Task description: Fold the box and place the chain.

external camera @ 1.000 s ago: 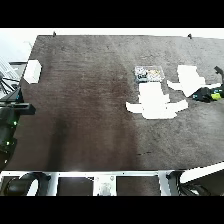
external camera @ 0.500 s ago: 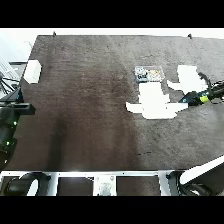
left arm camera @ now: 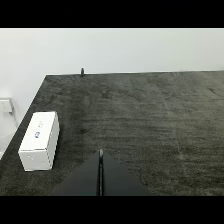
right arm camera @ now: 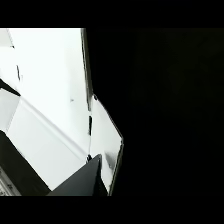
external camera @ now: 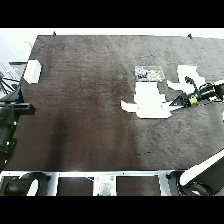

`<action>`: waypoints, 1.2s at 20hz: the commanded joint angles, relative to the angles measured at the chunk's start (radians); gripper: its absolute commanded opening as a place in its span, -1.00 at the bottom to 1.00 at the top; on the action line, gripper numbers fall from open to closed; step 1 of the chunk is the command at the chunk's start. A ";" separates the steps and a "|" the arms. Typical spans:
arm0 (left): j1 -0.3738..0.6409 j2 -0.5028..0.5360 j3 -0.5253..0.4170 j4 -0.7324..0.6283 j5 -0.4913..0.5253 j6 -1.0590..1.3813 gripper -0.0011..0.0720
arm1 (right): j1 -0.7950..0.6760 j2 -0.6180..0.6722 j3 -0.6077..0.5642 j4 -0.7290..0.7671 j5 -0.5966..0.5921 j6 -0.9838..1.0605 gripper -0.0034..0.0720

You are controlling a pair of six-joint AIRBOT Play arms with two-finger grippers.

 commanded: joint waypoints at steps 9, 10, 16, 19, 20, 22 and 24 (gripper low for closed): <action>0.000 0.001 0.000 0.000 0.000 0.000 -0.92 | 0.130 0.137 -0.168 0.240 0.013 -0.001 -0.92; 0.000 0.001 0.000 0.000 0.000 0.000 -0.91 | 0.167 0.176 -0.214 0.261 -0.032 0.003 -0.92; 0.000 0.001 0.000 0.000 0.000 0.000 -0.91 | 0.353 0.334 -0.428 0.360 -0.351 0.007 -0.92; 0.000 0.001 0.000 0.000 0.000 0.000 -0.91 | 0.427 0.333 -0.433 0.341 -0.463 0.005 -0.92; 0.000 0.001 0.000 0.000 0.000 0.000 -0.91 | 0.444 0.333 -0.432 0.332 -0.502 -0.008 -0.92; 0.000 0.001 0.001 0.000 0.001 0.001 -0.91 | 0.469 0.333 -0.432 0.319 -0.568 -0.009 -0.92; 0.000 0.001 0.001 0.000 -0.001 0.000 -0.91 | 0.489 0.333 -0.432 0.319 -0.610 -0.025 -0.92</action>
